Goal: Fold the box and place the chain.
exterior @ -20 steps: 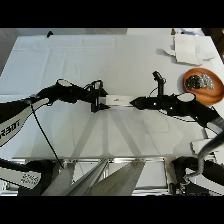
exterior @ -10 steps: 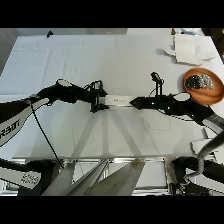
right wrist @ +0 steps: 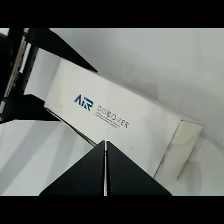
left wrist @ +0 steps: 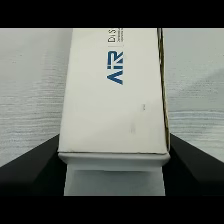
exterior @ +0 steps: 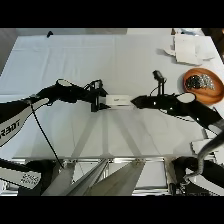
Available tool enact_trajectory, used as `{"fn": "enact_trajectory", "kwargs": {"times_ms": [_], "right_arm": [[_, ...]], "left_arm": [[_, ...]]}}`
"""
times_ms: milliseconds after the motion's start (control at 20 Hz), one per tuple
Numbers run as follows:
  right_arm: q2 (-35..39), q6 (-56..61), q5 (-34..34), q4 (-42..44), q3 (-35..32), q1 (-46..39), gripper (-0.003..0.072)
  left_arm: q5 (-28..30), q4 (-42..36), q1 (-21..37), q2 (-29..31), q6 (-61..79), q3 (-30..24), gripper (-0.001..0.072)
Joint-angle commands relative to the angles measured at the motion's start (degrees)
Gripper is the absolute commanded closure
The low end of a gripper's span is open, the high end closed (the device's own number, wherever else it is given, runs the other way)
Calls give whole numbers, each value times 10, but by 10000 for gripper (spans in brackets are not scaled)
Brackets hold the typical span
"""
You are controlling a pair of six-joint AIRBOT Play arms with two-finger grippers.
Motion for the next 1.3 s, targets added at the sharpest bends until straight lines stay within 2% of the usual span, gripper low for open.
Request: {"fn": "enact_trajectory", "kwargs": {"times_ms": [0,150,250,350,450,600,750,900,1250], "right_arm": [[78,0,6,11,26,0,673],[162,8,4,-33,58,-12,673],[217,36,-22,-94,68,-26,673],[263,106,-61,-212,72,-39,673],[292,228,-67,-355,73,-60,674],[305,438,11,-569,73,-93,673],[305,487,131,-710,73,-110,673],[305,485,192,-772,73,-116,672],[305,485,198,-755,73,-116,672]], "left_arm": [[1,2,0,0,2,0,342],[1,2,0,0,2,0,342],[1,2,0,0,2,0,342],[1,2,0,0,2,0,342],[1,2,0,0,2,0,342],[1,2,0,0,2,0,342],[1,2,0,0,2,0,342],[1,2,0,0,2,0,342],[1,2,0,0,2,0,342]]}}
